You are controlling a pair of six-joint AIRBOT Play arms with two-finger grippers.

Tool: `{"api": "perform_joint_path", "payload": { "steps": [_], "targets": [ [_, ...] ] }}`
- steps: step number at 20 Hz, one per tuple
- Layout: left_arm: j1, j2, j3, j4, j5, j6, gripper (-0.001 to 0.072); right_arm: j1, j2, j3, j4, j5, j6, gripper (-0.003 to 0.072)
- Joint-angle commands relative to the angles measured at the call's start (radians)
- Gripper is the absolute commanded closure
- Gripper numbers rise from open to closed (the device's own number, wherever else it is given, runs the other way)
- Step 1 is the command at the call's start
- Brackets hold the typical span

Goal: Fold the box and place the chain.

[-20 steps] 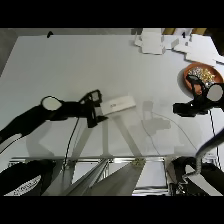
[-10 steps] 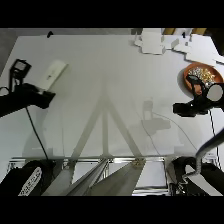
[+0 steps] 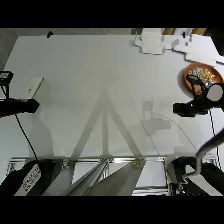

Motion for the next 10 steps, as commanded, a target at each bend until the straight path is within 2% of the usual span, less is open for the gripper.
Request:
{"api": "perform_joint_path", "payload": {
  "steps": [1, 4, 6, 8, 10],
  "targets": [
    [0.015, -0.088, -0.004, 0.014, -0.032, -0.058, 0.0355, -0.001, 0.000, 0.000, 0.000, 0.000, 0.000, 0.0671],
    [0.015, -0.122, -0.004, 0.018, -0.050, -0.059, 0.0350, -0.001, 0.000, 0.000, 0.001, 0.000, 0.000, 0.0671],
    [0.015, -0.126, -0.004, 0.018, -0.060, -0.059, 0.0119, -0.001, 0.000, 0.000, 0.001, 0.000, 0.000, 0.0671],
    [0.014, -0.126, -0.004, 0.018, -0.064, -0.059, 0.0049, -0.001, 0.000, 0.000, 0.000, 0.000, 0.000, 0.0671],
    [0.013, -0.117, -0.004, 0.017, -0.079, -0.059, 0.0046, -0.001, 0.000, 0.000, 0.001, 0.000, 0.000, 0.0671]
  ]
}}
